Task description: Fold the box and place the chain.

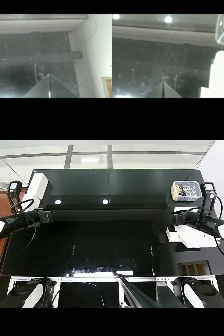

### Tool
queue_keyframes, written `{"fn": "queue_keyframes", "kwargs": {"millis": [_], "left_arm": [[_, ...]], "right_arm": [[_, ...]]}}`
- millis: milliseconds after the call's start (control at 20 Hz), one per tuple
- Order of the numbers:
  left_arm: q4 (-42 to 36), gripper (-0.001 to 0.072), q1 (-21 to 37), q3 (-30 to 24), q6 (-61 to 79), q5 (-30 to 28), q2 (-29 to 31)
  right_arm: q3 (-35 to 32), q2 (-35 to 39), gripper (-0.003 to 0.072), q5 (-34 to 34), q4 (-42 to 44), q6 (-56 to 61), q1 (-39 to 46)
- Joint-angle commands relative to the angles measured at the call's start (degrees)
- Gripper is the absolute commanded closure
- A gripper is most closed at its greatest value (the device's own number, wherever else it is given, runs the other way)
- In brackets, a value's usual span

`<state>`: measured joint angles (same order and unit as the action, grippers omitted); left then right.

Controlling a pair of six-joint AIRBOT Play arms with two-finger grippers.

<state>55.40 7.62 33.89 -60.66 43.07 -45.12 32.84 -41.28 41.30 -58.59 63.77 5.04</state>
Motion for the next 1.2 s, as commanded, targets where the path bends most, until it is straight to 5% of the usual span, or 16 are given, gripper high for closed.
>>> {"fn": "queue_keyframes", "kwargs": {"millis": [0,800,950,1150], "left_arm": [[0.02,0.0683,0.07,-0.02,0.02,0.0,0.02],[-0.85,0.0683,0.02,-0.02,0.02,-0.68,-0.04],[-0.85,0.0683,0.02,-0.02,0.02,-1.84,-1.07],[-0.87,0.0644,0.04,0.02,-0.81,0.37,-3.56]], "right_arm": [[-0.04,-0.02,0.0667,0.0,0.02,0.02,-0.02],[-0.04,-0.02,0.0666,0.0,0.09,0.04,-0.04],[-0.04,-0.02,0.0667,-0.48,10.62,0.37,-0.04],[-0.09,-0.9,0.0633,-14.49,13.4,0.26,-0.02]]}}
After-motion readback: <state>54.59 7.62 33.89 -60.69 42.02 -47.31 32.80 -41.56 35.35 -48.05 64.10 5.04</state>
